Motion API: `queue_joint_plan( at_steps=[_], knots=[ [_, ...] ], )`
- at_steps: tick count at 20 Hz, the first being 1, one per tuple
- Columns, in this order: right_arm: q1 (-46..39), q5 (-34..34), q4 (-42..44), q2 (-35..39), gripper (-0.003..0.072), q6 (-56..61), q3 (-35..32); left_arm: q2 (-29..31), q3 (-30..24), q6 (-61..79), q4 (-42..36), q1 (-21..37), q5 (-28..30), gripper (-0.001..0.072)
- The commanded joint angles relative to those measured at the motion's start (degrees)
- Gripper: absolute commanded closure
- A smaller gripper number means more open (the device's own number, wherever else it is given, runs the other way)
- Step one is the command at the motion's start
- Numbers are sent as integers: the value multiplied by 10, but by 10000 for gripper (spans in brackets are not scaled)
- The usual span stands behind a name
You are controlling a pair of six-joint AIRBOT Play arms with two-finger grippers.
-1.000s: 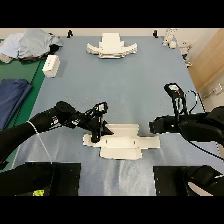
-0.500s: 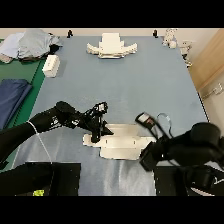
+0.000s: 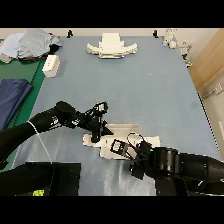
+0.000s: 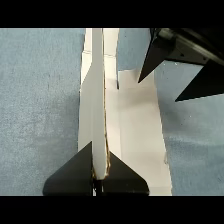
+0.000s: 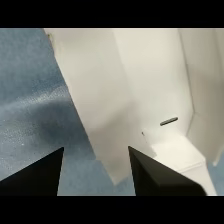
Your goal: Fold the box.
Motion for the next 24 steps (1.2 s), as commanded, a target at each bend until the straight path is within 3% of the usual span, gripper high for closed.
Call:
queue_joint_plan(
  at_steps=[1, 5, 9, 16, 18, 24],
  knots=[
    [8, 48, -79, -38, 86, 21, -1, 0, 0, 0, 0, 0, 0, 698],
    [8, 15, -165, -36, 86, 136, 0, 0, 0, 0, 0, 0, 0, 697],
    [9, -27, -166, -8, 86, 168, 20, 0, 0, 0, 0, 0, 0, 697],
    [6, -31, -179, 41, 83, 214, 18, 0, 0, 0, 0, 0, 0, 697],
    [7, -42, -183, 41, -31, 216, 19, 0, 0, 0, 0, 0, 0, 697],
    [-22, -21, -160, 43, -32, 158, 12, 0, 0, 0, 0, 0, 0, 697]
  ],
)
